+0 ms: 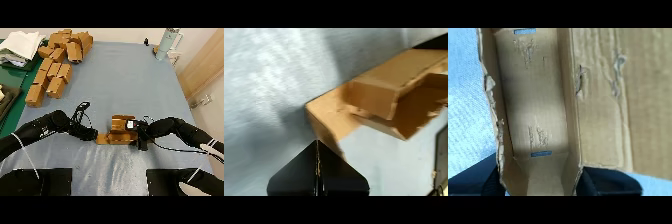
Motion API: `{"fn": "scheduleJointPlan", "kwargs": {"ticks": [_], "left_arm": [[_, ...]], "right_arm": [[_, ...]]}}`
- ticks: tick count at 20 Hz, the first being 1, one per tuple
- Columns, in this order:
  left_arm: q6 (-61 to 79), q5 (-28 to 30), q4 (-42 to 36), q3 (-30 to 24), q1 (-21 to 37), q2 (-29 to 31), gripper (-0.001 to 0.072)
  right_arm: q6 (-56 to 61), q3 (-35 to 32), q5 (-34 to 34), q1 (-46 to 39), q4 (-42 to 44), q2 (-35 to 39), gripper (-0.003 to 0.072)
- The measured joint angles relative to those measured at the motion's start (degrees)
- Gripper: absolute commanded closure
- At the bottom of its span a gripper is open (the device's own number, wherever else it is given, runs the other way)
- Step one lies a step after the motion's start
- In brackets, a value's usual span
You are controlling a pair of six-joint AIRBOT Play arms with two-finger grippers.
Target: Fold the box.
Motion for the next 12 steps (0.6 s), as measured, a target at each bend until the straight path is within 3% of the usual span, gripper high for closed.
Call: {"fn": "scheduleJointPlan", "kwargs": {"ticks": [4,12], "left_arm": [[-3.8,-0.1,4.0,0.0,-0.5,0.1,0.0698],[-5.0,1.7,3.4,0.0,-3.2,-2.3,0.0697]], "right_arm": [[0.0,0.0,0.0,0.0,0.0,0.0,0.0241],[0.0,0.0,0.0,0.0,0.0,0.0,0.0241]]}}
